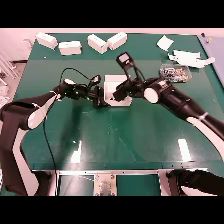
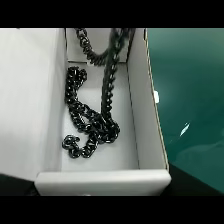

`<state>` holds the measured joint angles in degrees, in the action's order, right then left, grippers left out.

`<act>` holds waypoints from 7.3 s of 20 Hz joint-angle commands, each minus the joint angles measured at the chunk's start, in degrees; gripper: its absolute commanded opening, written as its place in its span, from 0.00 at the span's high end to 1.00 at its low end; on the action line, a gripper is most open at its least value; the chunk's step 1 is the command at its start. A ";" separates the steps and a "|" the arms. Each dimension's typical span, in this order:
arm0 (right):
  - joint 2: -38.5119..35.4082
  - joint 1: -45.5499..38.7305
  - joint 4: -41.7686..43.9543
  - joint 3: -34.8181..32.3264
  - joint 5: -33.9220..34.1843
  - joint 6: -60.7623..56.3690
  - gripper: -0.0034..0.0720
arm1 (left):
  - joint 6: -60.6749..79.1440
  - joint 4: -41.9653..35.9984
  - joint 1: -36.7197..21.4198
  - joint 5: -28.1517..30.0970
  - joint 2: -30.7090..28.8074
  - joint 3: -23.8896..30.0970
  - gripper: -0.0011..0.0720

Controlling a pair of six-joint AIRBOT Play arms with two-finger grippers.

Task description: Fold the box and place the chain.

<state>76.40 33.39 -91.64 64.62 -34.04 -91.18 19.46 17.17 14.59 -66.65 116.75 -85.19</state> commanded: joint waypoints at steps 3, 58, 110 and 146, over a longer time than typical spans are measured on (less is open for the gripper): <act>1.95 -2.38 -0.04 -1.49 1.88 -1.53 0.21 | 0.07 0.00 -0.04 0.48 0.00 0.02 0.25; -1.22 -27.21 5.07 3.04 26.40 -19.12 0.94 | 0.04 -0.04 -0.04 -0.24 0.00 0.02 0.25; 8.31 -33.44 4.22 -15.37 37.18 -33.35 0.22 | 0.02 -0.04 -0.04 -0.35 -0.02 0.02 0.25; 5.14 -29.55 3.96 -2.40 33.99 -27.39 0.95 | 0.04 -0.50 -0.04 -0.81 0.00 0.02 0.25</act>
<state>89.21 1.76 -87.61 62.54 0.51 -123.28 19.49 16.64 14.57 -67.51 116.75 -85.17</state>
